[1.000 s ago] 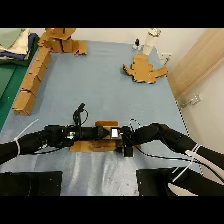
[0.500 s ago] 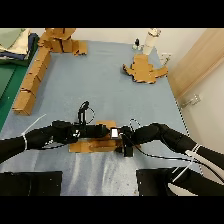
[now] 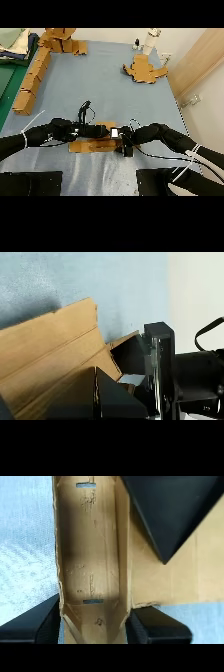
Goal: Fold the box.
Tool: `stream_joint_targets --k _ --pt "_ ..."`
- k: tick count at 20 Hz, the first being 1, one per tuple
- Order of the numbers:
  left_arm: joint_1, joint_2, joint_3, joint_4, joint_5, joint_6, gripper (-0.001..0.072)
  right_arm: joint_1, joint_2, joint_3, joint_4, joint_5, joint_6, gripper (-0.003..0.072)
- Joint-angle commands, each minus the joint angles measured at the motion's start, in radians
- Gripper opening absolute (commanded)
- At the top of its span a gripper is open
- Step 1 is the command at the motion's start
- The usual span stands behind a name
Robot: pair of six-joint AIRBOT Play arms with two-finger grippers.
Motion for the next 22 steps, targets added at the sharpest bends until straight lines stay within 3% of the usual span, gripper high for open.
stream_joint_targets --k 1,8,11,15,22 --pt "0.017 0.006 0.007 -0.003 -0.1 -0.009 0.001 0.0 0.0 0.0 -0.001 0.001 0.0 0.0497" --pt "0.112 0.072 0.011 -0.003 -0.186 -0.008 0.0011 0.0 0.0 0.0 -0.001 0.002 0.0 0.0497" --pt "0.129 0.069 0.011 0.06 -0.14 -0.029 0.0011 0.0 0.0 0.0 -0.001 0.002 0.0 0.0497" --pt "0.128 0.042 0.011 0.295 -0.06 -0.179 0.001 0.0 0.0 0.0 -0.001 0.003 0.0 0.0497" --pt "0.128 0.033 0.05 0.671 -0.046 -0.458 0.001 0.0 0.0 0.0 -0.001 0.003 0.0 0.0497"
